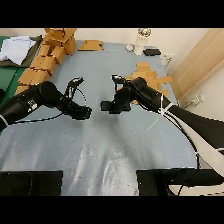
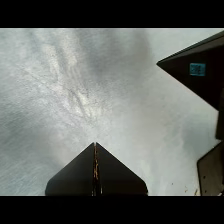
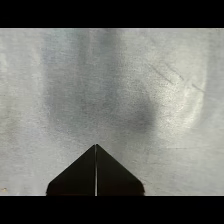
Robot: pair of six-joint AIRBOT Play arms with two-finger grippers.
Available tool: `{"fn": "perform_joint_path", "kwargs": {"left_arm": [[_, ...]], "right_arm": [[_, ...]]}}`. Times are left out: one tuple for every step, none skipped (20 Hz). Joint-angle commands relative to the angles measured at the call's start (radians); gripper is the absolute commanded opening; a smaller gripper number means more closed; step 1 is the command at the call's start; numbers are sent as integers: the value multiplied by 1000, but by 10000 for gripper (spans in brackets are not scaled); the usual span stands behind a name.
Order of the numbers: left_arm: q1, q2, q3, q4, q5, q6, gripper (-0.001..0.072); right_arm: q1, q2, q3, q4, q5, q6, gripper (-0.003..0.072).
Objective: Fold the box.
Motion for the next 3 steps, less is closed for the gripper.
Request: {"fn": "perform_joint_path", "kwargs": {"left_arm": [[-11,-12,6,-4,10,-5,11],[-11,-12,6,-4,11,-5,11],[-11,-12,6,-4,10,-5,11]], "right_arm": [[0,-6,6,6,-3,-3,5],[0,-6,6,6,-3,-3,5],[0,-6,6,6,-3,-3,5]]}}
